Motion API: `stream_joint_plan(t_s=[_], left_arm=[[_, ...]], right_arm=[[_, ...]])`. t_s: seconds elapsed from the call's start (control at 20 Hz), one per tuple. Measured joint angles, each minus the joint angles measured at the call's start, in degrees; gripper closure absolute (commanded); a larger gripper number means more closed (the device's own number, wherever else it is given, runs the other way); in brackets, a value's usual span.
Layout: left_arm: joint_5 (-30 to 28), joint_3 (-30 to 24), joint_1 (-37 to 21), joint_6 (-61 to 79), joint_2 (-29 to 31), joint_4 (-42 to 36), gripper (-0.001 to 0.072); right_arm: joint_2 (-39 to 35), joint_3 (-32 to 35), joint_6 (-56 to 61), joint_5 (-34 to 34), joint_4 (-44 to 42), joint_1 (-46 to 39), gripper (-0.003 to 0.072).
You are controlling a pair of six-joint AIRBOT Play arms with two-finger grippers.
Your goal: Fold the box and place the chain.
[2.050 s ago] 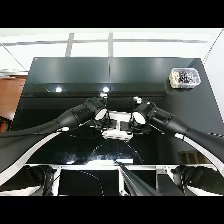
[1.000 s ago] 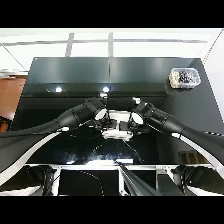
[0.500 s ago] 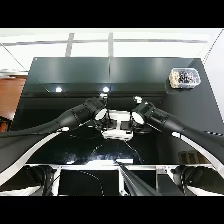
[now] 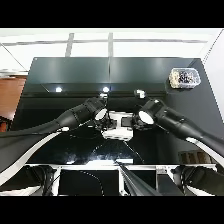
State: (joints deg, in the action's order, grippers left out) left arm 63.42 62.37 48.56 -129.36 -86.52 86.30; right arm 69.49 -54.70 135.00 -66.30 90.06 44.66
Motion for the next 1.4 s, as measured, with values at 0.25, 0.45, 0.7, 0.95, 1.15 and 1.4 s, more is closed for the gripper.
stream_joint_plan(t_s=[0.25,0.45,0.7,0.95,1.15,1.4], left_arm=[[0.6,0.0,0.0,0.0,0.0,0.0,0.0681],[1.5,0.0,0.0,0.0,0.0,0.0,0.0681],[1.6,0.0,0.0,0.0,0.0,0.1,0.0681],[1.7,0.0,0.0,0.0,0.0,0.2,0.0681],[1.7,0.0,0.0,0.0,0.0,0.2,0.0681],[1.7,0.0,0.0,0.0,0.0,0.2,0.0681]], right_arm=[[-14.8,0.0,-4.7,-0.9,3.3,-1.2,0.0309],[-24.1,0.0,-6.1,-3.1,17.7,-6.5,-0.0025],[-22.7,0.5,-10.9,1.9,26.1,-24.4,-0.0021],[-7.8,-5.5,-15.7,16.1,16.3,-42.4,-0.0022],[9.8,-19.7,-16.0,16.2,4.0,-50.3,-0.002],[26.1,-34.7,-8.5,9.9,-10.4,-56.3,0.0009]])
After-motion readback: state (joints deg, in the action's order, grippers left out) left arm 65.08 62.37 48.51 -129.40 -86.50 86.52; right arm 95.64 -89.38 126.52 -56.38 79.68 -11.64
